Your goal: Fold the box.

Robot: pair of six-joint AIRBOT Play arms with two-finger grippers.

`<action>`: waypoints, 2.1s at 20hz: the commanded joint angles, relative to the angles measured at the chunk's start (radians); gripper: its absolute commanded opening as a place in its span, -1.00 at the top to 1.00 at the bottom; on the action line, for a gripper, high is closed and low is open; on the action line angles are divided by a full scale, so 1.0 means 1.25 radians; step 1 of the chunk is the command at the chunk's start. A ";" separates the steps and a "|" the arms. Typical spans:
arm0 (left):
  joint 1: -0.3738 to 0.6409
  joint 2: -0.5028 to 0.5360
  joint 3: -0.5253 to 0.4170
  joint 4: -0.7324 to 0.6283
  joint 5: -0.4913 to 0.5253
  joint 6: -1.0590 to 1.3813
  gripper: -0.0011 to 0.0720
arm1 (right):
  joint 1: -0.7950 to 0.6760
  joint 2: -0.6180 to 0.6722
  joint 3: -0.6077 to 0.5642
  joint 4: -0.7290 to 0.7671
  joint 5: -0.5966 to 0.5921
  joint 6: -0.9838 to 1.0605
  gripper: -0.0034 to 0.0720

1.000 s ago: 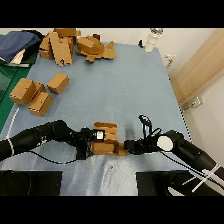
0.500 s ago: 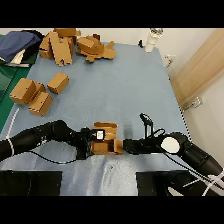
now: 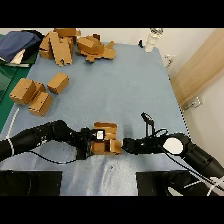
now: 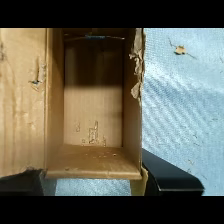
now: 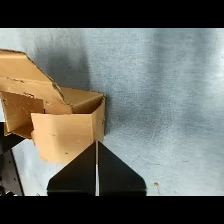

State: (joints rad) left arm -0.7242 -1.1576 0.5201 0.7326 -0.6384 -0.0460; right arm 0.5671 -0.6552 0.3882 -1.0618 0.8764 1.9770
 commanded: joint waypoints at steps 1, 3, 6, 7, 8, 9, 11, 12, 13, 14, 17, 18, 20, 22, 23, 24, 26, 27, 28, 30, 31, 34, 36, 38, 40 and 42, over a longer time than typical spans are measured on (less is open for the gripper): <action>0.001 0.000 0.000 0.000 0.000 0.000 0.03 | 0.000 0.001 -0.001 0.010 -0.012 0.000 0.75; 0.001 0.000 0.000 0.000 0.000 0.000 0.03 | 0.001 0.000 -0.001 0.011 -0.023 0.000 0.60; 0.001 0.000 0.000 0.000 0.000 0.000 0.03 | 0.001 -0.010 -0.001 0.013 -0.031 -0.001 0.60; 0.001 0.000 0.000 0.000 0.000 0.000 0.03 | 0.001 -0.016 -0.001 0.018 -0.034 -0.007 0.59; 0.001 0.000 0.000 0.000 -0.001 0.000 0.03 | 0.001 -0.026 -0.001 0.025 -0.039 -0.013 0.33; 0.001 0.000 0.000 0.000 0.000 0.000 0.03 | 0.001 -0.038 -0.001 0.034 -0.044 -0.024 0.30; 0.001 0.000 0.000 0.000 0.000 0.000 0.03 | 0.002 -0.066 -0.001 0.063 -0.056 -0.052 0.30; 0.001 0.000 0.000 0.000 0.000 0.000 0.03 | 0.002 -0.075 -0.001 0.086 -0.064 -0.073 0.29; 0.001 0.000 0.000 0.000 -0.001 0.000 0.03 | 0.002 -0.078 -0.001 0.109 -0.070 -0.094 0.13; 0.001 0.000 0.000 0.000 0.000 0.000 0.03 | 0.002 -0.079 -0.001 0.128 -0.073 -0.113 -0.14; 0.001 0.000 0.000 0.000 0.000 0.000 0.03 | 0.002 -0.080 0.006 0.122 -0.053 -0.119 -0.17; 0.001 0.000 0.000 0.000 0.000 0.000 0.03 | 0.002 -0.080 0.006 0.121 -0.052 -0.120 -0.21; 0.001 0.000 0.000 0.000 0.003 0.000 0.03 | 0.002 -0.080 0.006 0.108 -0.052 -0.120 -0.21; 0.001 -0.001 0.000 0.000 0.003 0.000 0.03 | 0.002 -0.080 0.006 0.093 -0.050 -0.115 -0.21; 0.001 -0.001 0.000 0.000 0.003 0.000 0.03 | 0.002 -0.081 0.006 0.086 -0.050 -0.107 -0.20; 0.001 -0.001 0.000 0.000 0.002 0.000 0.03 | 0.002 -0.090 0.011 0.077 -0.049 -0.097 -0.20; 0.001 -0.001 0.000 0.000 0.002 0.000 0.03 | 0.015 -0.126 0.036 0.054 -0.042 -0.060 -0.20; 0.001 -0.001 0.000 0.000 0.002 0.000 0.03 | 0.034 -0.150 0.056 0.031 -0.042 -0.033 -0.19; 0.001 -0.001 0.000 0.001 0.002 0.001 0.03 | 0.061 -0.179 0.085 0.000 -0.042 -0.004 -0.14; 0.001 -0.001 0.000 0.000 0.002 0.000 0.03 | 0.116 -0.235 0.151 -0.098 -0.012 0.096 -0.14; 0.001 -0.001 0.000 0.000 0.002 0.000 0.03 | 0.139 -0.258 0.182 -0.149 0.020 0.149 -0.14; 0.001 -0.001 0.000 0.000 0.003 0.000 0.03 | 0.194 -0.310 0.254 -0.234 0.123 0.238 -0.14; 0.001 -0.001 0.000 0.000 0.003 0.001 0.03 | 0.222 -0.342 0.276 -0.263 0.161 0.270 -0.14; 0.001 -0.001 0.000 0.000 0.002 0.001 0.03 | 0.239 -0.373 0.291 -0.274 0.173 0.277 -0.14; 0.001 -0.001 0.000 0.000 0.002 0.000 0.03 | 0.257 -0.394 0.311 -0.312 0.173 0.311 -0.14; 0.001 -0.001 0.000 0.000 0.002 0.000 0.03 | 0.260 -0.416 0.337 -0.311 0.182 0.319 -0.14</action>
State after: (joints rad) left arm -0.7242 -1.1580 0.5201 0.7326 -0.6357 -0.0456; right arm 0.8703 -1.1328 0.7677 -1.4078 1.0752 2.3280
